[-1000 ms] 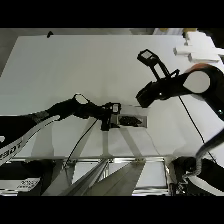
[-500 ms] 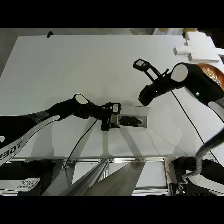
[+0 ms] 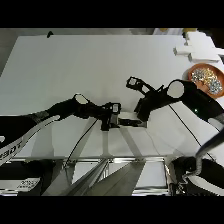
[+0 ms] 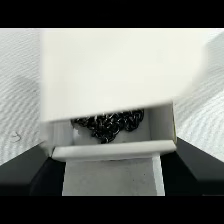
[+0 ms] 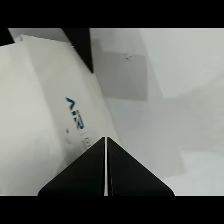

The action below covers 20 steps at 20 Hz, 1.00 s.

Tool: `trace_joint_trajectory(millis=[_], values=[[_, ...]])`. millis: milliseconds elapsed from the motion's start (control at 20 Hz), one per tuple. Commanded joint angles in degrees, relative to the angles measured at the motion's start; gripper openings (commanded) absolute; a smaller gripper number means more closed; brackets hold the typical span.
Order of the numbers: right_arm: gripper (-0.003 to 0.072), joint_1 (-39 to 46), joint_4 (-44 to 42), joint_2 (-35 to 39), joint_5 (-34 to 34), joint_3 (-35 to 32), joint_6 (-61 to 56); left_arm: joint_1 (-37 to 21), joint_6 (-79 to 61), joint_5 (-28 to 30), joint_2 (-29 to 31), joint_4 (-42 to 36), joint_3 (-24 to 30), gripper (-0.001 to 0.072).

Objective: Fold the box and place the chain.

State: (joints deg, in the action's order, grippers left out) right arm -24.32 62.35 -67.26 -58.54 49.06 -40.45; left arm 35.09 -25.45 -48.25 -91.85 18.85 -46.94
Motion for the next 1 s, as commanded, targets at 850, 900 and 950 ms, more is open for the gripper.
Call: trace_joint_trajectory(millis=[850,900,950], values=[[0.0280,-4.8,4.9,11.2,-1.1,-7.3,10.8,0.0,0.0,0.0,0.0,0.0,0.0,0.0071],[0.0280,-4.8,6.1,11.2,-0.3,-7.9,10.6,0.0,0.0,0.0,0.0,0.0,0.0,0.0071],[0.0281,-4.8,6.7,11.2,0.9,-8.5,10.3,0.0,0.0,0.0,0.0,0.0,0.0,0.0071]])
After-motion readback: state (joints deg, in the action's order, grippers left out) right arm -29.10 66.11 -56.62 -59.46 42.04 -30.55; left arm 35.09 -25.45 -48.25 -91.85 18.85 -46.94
